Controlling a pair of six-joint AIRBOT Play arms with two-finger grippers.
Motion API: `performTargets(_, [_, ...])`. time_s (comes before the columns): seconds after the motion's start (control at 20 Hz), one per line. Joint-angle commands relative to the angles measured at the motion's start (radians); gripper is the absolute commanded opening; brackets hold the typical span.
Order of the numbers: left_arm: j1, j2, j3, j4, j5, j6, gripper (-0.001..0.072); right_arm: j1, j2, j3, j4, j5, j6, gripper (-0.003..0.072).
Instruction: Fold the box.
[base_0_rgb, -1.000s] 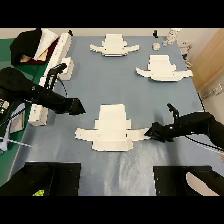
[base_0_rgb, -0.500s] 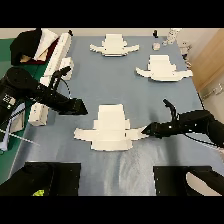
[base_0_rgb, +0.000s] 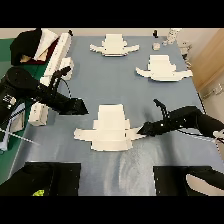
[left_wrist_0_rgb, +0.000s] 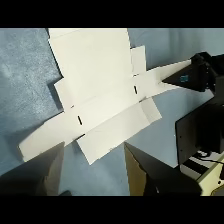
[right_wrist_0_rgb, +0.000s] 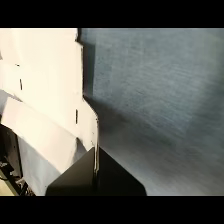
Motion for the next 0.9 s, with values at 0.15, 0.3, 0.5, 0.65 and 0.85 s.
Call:
performTargets(0.15, [0.086,-0.003,0.0,0.0,-0.024,0.052,0.0562,0.065,0.103,0.0,-0.015,-0.026,-0.025,0.0003])
performTargets(0.3, [0.176,-0.03,-0.025,-0.005,-0.046,0.119,0.0344,0.141,0.274,-0.102,-0.035,0.091,-0.007,0.0003])
performTargets(0.5, [0.213,-0.111,-0.159,-0.163,-0.003,0.283,0.0357,0.231,0.384,-0.15,-0.048,0.179,0.061,0.0003])
performTargets(0.65, [0.211,-0.239,-0.199,-0.222,0.035,0.351,0.0357,0.232,0.391,-0.15,-0.048,0.179,0.087,0.0003])
performTargets(0.85, [0.211,-0.44,-0.189,-0.43,0.092,0.539,0.0356,0.233,0.389,-0.15,-0.051,0.179,0.096,0.0003])
